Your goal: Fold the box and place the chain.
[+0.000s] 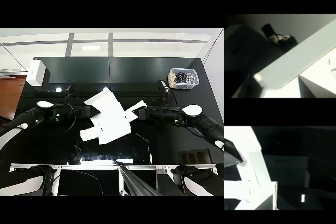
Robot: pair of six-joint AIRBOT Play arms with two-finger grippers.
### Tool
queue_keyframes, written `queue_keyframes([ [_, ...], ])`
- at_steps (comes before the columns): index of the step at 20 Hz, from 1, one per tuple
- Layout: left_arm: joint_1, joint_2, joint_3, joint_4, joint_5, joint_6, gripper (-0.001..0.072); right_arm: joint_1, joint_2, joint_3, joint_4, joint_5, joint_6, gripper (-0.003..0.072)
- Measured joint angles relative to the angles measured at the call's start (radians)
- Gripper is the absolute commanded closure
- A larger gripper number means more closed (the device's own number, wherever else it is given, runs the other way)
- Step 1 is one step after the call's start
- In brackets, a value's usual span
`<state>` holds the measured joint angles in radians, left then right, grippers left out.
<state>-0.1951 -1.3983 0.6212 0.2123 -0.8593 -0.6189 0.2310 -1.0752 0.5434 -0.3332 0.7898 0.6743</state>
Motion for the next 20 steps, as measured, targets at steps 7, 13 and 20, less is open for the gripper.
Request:
queue_keyframes([
  [7, 0.014, -0.146, 0.05, -0.052, -0.27, 0.272, 0.0201, 0.001, 0.0, 0.0, 0.0, 0.011, -0.001, 0.0646],
  [13, 0.064, -0.188, 0.056, -0.057, -0.383, 0.378, 0.0652, 0.001, 0.0, 0.0, -0.001, 0.014, -0.001, 0.0645],
  [20, 0.077, -0.19, 0.072, 0.011, -0.45, 0.406, 0.0688, -0.087, 0.019, 0.044, -0.147, 0.122, 0.026, -0.0022],
])
